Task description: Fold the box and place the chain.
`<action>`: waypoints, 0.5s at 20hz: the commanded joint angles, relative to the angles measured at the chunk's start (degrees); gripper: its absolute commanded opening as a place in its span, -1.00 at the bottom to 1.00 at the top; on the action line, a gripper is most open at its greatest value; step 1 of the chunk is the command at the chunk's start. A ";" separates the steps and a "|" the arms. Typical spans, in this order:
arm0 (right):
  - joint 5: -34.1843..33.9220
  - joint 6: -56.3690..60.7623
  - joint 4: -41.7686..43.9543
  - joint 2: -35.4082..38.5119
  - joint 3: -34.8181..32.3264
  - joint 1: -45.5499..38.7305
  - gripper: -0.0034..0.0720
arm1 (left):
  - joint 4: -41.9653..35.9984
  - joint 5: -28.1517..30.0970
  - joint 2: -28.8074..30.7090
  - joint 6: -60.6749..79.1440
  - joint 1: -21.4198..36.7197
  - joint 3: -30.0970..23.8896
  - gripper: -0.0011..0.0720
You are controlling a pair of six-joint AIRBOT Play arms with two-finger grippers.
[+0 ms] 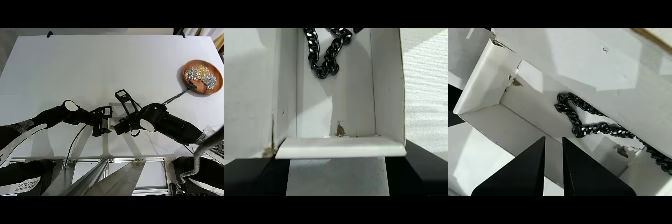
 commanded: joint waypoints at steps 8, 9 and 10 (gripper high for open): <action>21.90 6.25 -8.33 17.09 2.75 -0.20 -0.46 | 0.00 0.02 0.02 0.02 0.04 0.00 -0.28; 25.75 9.77 -13.77 19.65 2.75 -1.07 -0.05 | 0.02 0.02 0.02 0.02 0.04 0.00 -0.28; 29.05 11.96 -18.82 21.49 2.75 -2.54 0.13 | 0.02 0.02 0.02 0.02 0.04 0.00 -0.28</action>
